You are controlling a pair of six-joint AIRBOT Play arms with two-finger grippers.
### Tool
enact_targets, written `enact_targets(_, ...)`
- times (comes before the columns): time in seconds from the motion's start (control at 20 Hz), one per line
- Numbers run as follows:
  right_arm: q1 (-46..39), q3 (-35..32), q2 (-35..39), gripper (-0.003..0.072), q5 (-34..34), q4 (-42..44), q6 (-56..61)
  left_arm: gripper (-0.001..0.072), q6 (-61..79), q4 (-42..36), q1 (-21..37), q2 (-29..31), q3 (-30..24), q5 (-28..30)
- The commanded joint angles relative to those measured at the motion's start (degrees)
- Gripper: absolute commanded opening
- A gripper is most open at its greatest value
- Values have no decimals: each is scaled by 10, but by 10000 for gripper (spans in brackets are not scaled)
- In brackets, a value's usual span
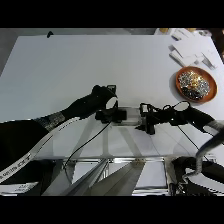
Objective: Fold the box and place the chain.
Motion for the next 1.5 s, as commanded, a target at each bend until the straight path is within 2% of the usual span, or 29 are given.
enact_targets(0.0, 0, 0, 0, 261, 0, 0, 0, 308, -7, 23, -3, -9, 3, -14)
enact_targets(0.25, 0, 0, 0, 261, 0, 0, 0, 306, -35, 27, -7, -17, 3, -6)
enact_targets(0.35, 0, 0, 0, 261, 0, 0, 0, 151, -35, 26, -11, -21, 3, -7)
enact_targets(0.45, 0, 0, 0, 261, 0, 0, 0, 128, -47, 27, -12, -23, 3, -7)
enact_targets(0.55, 0, 0, 0, 261, 0, 0, 0, 6, -48, 29, -14, -23, 3, -7)
enact_targets(0.75, 0, 0, 0, 261, 0, 0, 0, 4, -57, 40, -18, -23, 3, -7)
enact_targets(0.8, 0, 0, 0, 261, 0, 0, 0, 39, -57, 39, -18, -23, 3, -7)
enact_targets(0.9, 0, 0, 0, 261, 0, 0, 0, 285, -56, 40, -17, -23, 3, -10)
enact_targets(0.95, 0, 0, 0, 261, 0, 0, 0, 288, -56, 40, -17, -23, 3, -13)
enact_targets(1.1, 0, 0, 0, 261, 0, 0, 0, 217, -58, 55, -18, -23, 3, -18)
enact_targets(1.15, 0, 0, 0, 261, 0, 0, 0, 136, -58, 61, -18, -23, 3, -20)
enact_targets(1.3, 0, 0, 0, 261, 0, 0, 0, 128, -70, 61, -18, -23, 3, -16)
enact_targets(1.35, 0, 0, 0, 261, 0, 0, 0, 103, -70, 61, -18, -23, 3, -14)
enact_targets(1.4, 0, 0, 0, 261, 0, 0, 0, 2, -68, 61, -18, -23, 3, -14)
enact_targets(1.45, 0, 0, 0, 261, 0, 0, 0, 2, -68, 61, -18, -23, 3, -14)
